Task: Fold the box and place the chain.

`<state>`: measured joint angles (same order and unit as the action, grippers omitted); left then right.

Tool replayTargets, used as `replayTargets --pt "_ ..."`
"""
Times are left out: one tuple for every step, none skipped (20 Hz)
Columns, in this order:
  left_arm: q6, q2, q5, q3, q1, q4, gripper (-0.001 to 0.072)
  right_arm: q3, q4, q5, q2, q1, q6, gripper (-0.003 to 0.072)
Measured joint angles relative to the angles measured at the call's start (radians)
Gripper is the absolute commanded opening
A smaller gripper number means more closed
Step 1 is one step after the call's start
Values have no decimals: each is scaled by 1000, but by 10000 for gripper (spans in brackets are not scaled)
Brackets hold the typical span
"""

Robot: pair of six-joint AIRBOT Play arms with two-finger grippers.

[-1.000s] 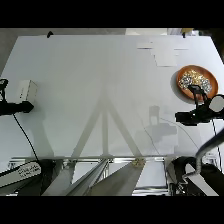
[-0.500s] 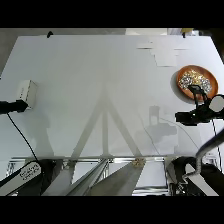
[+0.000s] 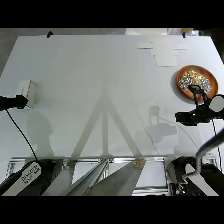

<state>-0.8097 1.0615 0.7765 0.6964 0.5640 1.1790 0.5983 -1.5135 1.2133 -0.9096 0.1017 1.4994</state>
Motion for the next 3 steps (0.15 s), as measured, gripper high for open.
replayTargets --pt "-2 -2 2 0 -2 2 690 0 0 0 0 0 0 17" --pt "-2 -2 3 0 -3 3 690 0 0 0 0 0 0 17" --pt "-2 -3 3 0 -3 5 690 0 0 0 0 0 0 17"
